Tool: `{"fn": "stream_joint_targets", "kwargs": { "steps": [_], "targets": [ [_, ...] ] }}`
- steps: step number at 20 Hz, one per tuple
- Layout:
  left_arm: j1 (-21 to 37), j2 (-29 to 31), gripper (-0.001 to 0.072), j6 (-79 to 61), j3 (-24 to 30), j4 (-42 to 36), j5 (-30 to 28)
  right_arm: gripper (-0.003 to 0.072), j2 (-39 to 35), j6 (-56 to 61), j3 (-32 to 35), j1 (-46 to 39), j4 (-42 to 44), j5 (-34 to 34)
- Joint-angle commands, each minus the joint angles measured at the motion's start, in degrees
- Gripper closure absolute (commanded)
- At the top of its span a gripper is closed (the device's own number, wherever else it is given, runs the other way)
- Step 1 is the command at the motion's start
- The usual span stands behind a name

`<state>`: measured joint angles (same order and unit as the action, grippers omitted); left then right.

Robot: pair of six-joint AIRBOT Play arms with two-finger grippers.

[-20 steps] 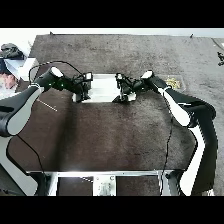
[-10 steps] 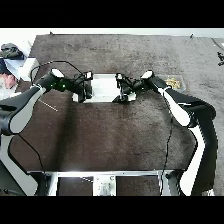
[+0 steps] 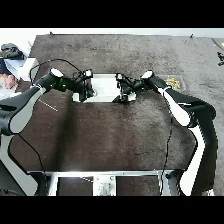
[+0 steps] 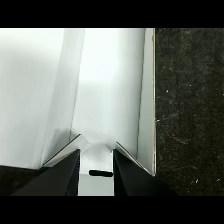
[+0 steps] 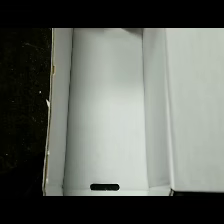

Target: Fold the box and place the chain.

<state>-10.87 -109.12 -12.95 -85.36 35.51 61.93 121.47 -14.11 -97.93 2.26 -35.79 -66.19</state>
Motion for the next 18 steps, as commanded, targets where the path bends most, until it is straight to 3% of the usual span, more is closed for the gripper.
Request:
{"fn": "stream_joint_targets", "kwargs": {
  "steps": [1,13,15,18],
  "targets": [
    [-0.02,-0.07,0.0485,-2.58,0.31,-1.18,-0.07,0.0254,-0.02,0.02,-0.02,0.04,0.02,0.0],
    [-0.02,-1.73,0.0453,-5.53,1.2,-4.7,0.72,0.0254,-0.02,0.02,-0.02,0.04,0.02,-0.02],
    [-0.02,-1.73,0.0053,-5.22,1.2,-4.68,0.52,0.0254,-0.02,0.02,-0.02,0.04,0.02,-0.02],
    [0.0,-1.73,0.0052,-4.92,1.2,-4.66,-0.02,0.0254,-0.02,0.02,-0.02,0.04,0.02,-0.02]
  ]
}}
